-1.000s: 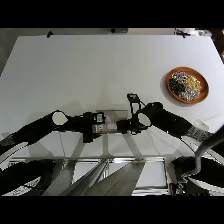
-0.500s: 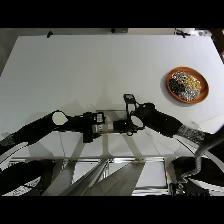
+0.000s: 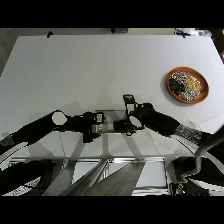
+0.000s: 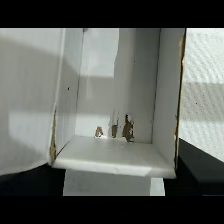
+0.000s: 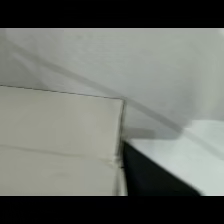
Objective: Fold the box and place the chain.
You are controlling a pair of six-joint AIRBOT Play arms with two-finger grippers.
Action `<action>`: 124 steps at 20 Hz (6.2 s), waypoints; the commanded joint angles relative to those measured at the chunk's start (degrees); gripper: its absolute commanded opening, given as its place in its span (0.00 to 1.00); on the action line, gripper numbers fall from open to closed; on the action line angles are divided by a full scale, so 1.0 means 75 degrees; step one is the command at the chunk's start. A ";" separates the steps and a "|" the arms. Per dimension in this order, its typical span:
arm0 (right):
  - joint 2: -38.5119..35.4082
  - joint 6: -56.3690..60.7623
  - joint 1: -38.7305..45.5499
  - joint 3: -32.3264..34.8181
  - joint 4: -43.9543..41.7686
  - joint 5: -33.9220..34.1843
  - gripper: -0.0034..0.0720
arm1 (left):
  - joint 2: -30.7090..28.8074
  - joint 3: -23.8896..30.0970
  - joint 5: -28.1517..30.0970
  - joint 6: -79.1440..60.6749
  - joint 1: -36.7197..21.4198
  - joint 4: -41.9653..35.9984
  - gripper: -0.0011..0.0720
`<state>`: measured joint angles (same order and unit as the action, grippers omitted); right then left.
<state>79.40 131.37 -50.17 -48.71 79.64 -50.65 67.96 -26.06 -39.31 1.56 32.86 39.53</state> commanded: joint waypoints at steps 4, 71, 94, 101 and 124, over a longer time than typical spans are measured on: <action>-0.0006 0.0017 -0.0015 0.0006 0.0134 -0.0105 0.30 | 0.0000 -0.0003 0.0006 -0.0006 0.0006 -0.0003 0.23; -0.2486 -0.7991 0.8189 -0.1204 -0.0825 -0.1236 0.06 | 0.0000 -0.0003 0.0006 -0.0006 0.0006 -0.0006 0.23; -0.5855 -0.4829 0.2527 0.1142 -0.0638 -0.1483 0.06 | 0.0000 -0.0003 0.0006 -0.0006 0.0006 -0.0006 0.23; -0.4316 -0.3923 0.0175 0.1434 -0.0618 0.1052 0.06 | 0.0000 -0.0003 0.0006 -0.0006 0.0006 -0.0006 0.23; -0.2235 -0.3707 -0.0274 0.1139 -0.1527 0.2349 0.44 | 0.0000 -0.0003 0.0006 -0.0006 0.0006 -0.0006 0.23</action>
<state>63.13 103.70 -52.64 -38.92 68.53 -29.36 67.99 -26.06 -39.27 1.52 32.88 39.48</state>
